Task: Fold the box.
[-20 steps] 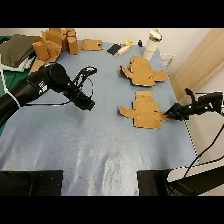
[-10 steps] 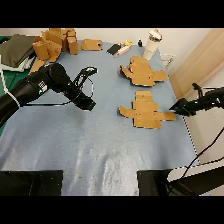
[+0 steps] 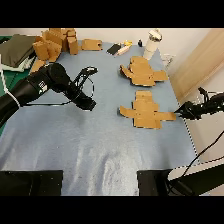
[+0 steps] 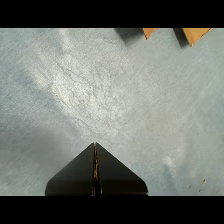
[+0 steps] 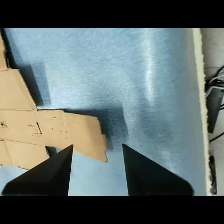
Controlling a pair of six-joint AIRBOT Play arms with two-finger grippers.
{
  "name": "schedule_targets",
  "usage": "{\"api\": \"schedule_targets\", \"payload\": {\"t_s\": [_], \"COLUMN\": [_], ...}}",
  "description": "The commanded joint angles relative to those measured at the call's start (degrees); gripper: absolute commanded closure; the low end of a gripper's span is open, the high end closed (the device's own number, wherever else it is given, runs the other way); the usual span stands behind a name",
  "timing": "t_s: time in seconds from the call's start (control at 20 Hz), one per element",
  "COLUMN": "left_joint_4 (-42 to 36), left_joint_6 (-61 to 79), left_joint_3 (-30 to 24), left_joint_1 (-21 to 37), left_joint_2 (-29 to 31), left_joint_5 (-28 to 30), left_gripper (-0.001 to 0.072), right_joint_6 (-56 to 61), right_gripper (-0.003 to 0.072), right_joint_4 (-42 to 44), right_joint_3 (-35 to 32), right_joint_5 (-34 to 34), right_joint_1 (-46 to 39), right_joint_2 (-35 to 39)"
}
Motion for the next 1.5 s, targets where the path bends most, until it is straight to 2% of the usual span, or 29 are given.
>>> {"api": "schedule_targets", "payload": {"t_s": [0.0,0.4,0.5,0.65,0.7,0.85,0.9,0.95,1.0,1.05,1.15,1.2,1.3,1.45], "left_joint_4": [-0.2,-0.2,-0.3,-0.3,-0.3,-0.3,-0.3,-0.3,-0.3,-0.3,-0.7,-1.1,-1.1,-4.9], "left_joint_6": [0.0,0.0,0.0,0.1,0.2,0.3,0.4,0.4,0.2,0.2,0.2,0.3,3.0,3.5], "left_joint_3": [0.0,0.0,0.0,0.0,0.0,0.0,0.0,0.0,0.0,0.0,0.0,0.0,0.0,-0.8], "left_joint_1": [0.0,0.0,0.0,0.0,0.0,0.0,0.0,0.0,0.0,0.0,0.1,0.2,0.9,7.7], "left_joint_2": [0.0,0.0,0.0,0.0,0.0,0.0,0.0,0.0,0.0,0.0,0.0,0.0,-0.1,-0.1], "left_joint_5": [0.2,0.2,0.2,0.3,0.4,0.3,0.2,0.3,0.3,0.3,0.3,0.0,-1.4,-5.6], "left_gripper": [0.0697,0.0696,0.0696,0.0696,0.0696,0.0695,0.0606,0.0323,0.0261,0.0261,0.026,0.026,0.026,0.0259], "right_joint_6": [-1.0,-1.0,-1.1,-2.1,-2.8,-5.4,-5.6,-5.8,-5.9,-5.9,-5.9,-5.9,-6.0,-11.9], "right_gripper": [0.0205,0.0207,0.025,0.0268,0.0344,0.0358,0.0406,0.0425,0.0444,0.056,0.0681,0.0682,0.0684,0.0685], "right_joint_4": [0.9,1.7,3.2,5.1,5.4,5.5,5.5,5.4,5.5,5.5,5.9,6.8,14.6,26.9], "right_joint_3": [-0.3,-0.5,-0.5,-0.6,-1.1,-3.1,-3.5,-3.6,-3.6,-3.6,-3.7,-3.7,-5.4,-12.9], "right_joint_5": [-0.5,-1.1,-1.7,-4.6,-5.1,-4.1,-3.6,-3.5,-3.4,-3.5,-4.1,-5.0,-6.3,-6.3], "right_joint_1": [0.9,1.0,1.0,2.0,2.8,6.3,7.1,7.8,8.4,8.8,10.2,11.4,14.8,22.5], "right_joint_2": [-1.0,-2.0,-2.0,-2.0,-2.0,-2.1,-2.1,-2.1,-2.1,-2.1,-2.1,-2.1,-1.7,1.9]}}
